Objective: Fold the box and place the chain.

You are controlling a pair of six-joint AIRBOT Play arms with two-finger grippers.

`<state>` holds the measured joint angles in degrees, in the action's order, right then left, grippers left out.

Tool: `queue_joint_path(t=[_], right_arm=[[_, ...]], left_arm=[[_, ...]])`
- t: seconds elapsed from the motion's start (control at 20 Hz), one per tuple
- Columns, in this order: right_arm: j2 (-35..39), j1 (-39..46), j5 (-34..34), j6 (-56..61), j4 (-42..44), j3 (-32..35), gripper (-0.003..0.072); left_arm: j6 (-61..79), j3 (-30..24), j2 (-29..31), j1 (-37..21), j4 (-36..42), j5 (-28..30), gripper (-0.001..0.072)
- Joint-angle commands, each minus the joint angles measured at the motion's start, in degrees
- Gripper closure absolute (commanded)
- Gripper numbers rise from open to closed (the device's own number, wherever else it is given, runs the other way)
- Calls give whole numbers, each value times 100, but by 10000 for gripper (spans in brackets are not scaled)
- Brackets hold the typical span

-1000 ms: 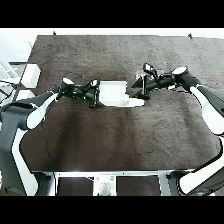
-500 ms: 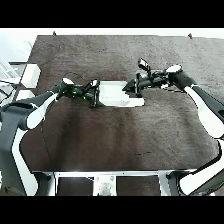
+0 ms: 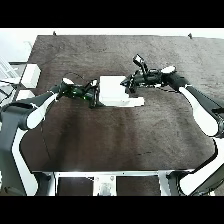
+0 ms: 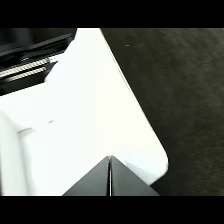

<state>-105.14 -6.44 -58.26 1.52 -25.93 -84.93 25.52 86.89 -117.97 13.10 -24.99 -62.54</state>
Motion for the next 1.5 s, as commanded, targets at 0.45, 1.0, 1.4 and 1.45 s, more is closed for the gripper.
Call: queue_joint_path(t=[0.45,1.0,1.4,1.45], right_arm=[[-601,-256,214,708,-929,-293,671],[385,-203,42,439,-1038,-160,676],[1738,72,275,55,-2170,1674,32],[1655,105,275,-177,-2166,1707,33]], left_arm=[[0,-2,4,-4,0,-2,323],[0,-2,4,-4,0,0,323],[0,-2,4,-4,0,-2,323],[0,-2,4,-4,0,2,323]])
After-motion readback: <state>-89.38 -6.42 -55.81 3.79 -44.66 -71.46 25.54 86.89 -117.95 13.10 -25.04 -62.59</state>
